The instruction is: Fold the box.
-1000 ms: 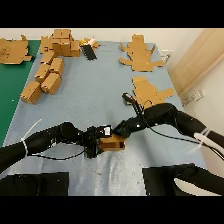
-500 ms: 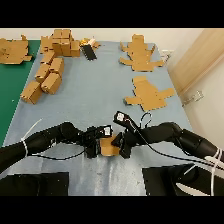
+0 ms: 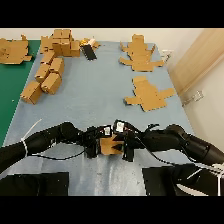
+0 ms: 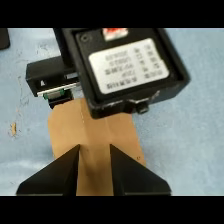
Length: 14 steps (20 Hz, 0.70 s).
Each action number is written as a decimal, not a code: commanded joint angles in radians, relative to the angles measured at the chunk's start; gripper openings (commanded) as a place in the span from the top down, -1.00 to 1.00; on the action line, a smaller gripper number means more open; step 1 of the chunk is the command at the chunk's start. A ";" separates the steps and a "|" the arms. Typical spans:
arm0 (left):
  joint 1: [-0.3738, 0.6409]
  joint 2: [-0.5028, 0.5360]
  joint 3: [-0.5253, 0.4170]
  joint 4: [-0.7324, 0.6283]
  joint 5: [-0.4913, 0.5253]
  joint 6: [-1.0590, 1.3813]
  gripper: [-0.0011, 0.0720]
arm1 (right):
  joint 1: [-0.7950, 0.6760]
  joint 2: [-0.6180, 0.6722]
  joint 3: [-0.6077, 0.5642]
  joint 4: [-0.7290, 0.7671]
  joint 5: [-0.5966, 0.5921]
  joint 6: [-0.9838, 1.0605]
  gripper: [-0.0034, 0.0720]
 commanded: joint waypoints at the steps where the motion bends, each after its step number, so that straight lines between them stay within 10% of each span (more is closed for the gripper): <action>1: 0.000 0.001 0.000 0.000 0.000 0.000 -0.47 | 0.004 0.026 0.000 -0.105 -0.018 0.000 -0.01; 14: 0.000 0.001 0.000 0.000 0.000 0.000 -0.47 | 0.104 0.026 -0.002 -0.236 0.045 -0.064 -0.38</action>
